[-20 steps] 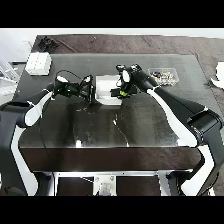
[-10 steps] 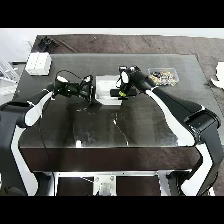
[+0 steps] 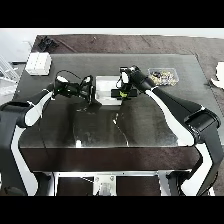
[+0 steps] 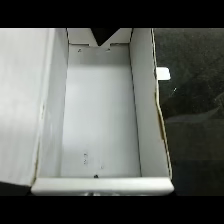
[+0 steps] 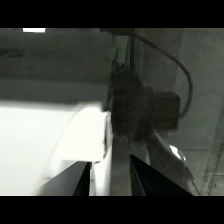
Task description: Fold the box and place the chain.
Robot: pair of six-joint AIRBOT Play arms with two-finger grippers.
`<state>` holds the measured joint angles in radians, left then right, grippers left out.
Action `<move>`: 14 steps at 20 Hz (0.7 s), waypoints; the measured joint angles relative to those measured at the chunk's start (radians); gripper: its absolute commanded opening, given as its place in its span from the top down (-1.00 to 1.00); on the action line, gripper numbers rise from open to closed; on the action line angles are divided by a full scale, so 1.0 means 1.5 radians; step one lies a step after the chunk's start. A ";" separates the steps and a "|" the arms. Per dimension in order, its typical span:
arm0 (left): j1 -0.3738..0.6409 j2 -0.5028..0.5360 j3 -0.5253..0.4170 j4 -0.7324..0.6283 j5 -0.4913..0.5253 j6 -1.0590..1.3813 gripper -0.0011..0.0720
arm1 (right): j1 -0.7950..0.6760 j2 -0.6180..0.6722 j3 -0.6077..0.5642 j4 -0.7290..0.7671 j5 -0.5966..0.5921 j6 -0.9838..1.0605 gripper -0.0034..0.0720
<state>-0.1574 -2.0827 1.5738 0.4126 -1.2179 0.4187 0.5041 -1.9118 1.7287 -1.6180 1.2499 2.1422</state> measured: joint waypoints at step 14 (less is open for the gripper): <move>0.000 0.000 0.000 -0.002 0.002 -0.002 -0.21 | 0.000 0.085 0.019 0.001 0.000 -0.035 -0.17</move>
<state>-0.1570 -2.0827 1.5738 0.4103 -1.2148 0.4152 0.5041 -1.7844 1.7565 -1.6161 1.2499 2.0899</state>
